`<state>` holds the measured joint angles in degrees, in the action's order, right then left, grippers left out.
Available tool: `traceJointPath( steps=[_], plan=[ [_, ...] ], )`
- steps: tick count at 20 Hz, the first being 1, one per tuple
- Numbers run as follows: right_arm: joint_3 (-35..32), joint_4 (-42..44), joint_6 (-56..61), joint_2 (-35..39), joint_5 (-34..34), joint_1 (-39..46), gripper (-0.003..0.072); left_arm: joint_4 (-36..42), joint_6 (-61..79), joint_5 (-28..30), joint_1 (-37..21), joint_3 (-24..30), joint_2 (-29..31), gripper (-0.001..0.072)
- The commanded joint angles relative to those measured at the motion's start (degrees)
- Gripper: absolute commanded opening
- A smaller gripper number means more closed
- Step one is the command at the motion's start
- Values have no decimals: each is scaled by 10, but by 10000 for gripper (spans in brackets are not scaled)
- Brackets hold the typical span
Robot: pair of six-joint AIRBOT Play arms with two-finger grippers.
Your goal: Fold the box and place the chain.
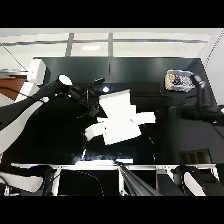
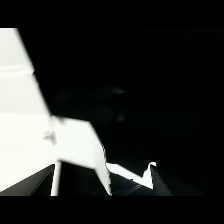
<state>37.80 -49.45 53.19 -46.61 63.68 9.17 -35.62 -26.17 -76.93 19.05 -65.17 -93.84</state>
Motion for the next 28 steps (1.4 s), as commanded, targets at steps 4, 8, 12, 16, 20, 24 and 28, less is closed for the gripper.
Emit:
traceJointPath(
  steps=[4,8,12,16,20,24,28],
  plan=[
    [62,-96,-22,-1,-57,54,706,-98,90,235,82,90,135,31],
    [29,-74,-122,-2,-70,24,706,-129,100,240,89,103,125,29],
    [-23,-20,-297,-2,-80,-52,707,-114,223,240,87,128,125,28],
    [-57,-14,-335,-2,-117,-104,707,-39,290,266,88,162,125,28],
    [-80,-14,-337,-13,-123,-124,707,-47,279,294,86,163,124,28],
    [-117,-15,-369,-26,-146,-158,707,-58,272,291,89,163,119,28],
    [-120,-15,-370,-26,-179,-194,707,-73,274,285,89,168,110,28]
  ],
)
